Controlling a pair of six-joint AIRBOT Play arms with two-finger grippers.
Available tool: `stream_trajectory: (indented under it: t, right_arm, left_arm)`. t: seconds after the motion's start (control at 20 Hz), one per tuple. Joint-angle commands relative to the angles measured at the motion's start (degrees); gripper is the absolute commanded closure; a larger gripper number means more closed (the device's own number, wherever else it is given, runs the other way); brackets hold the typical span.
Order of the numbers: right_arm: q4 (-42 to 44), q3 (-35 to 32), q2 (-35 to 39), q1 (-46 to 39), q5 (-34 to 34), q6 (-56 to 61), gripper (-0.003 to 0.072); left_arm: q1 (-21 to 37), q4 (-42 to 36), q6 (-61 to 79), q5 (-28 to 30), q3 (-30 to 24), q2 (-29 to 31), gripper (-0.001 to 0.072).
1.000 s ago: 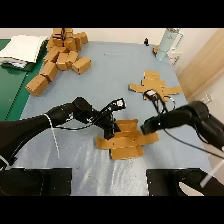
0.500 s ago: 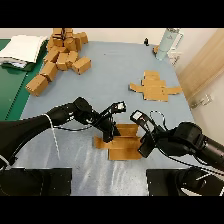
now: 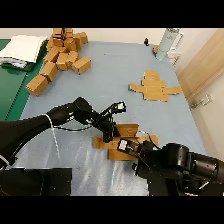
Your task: Fold the box.
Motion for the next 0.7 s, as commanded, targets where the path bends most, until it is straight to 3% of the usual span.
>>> stream_trajectory:
  t: [0.0, 0.35, 0.65]
  right_arm:
    - [-1.97, -1.2, -2.25, 2.05, 2.29, -0.15, 0.0139]
    - [-10.19, -1.18, -9.27, 2.05, 8.92, 1.49, 0.0139]
    - [-19.39, -0.79, -9.14, 2.05, 9.11, 10.84, 0.0139]
  left_arm:
    - [0.0, -0.02, 0.02, -0.04, 0.02, 0.04, 0.0696]
    - [0.0, -0.02, 0.02, -0.07, 0.02, 0.04, 0.0696]
    - [0.0, -0.02, 0.02, -0.07, 0.02, 0.04, 0.0696]
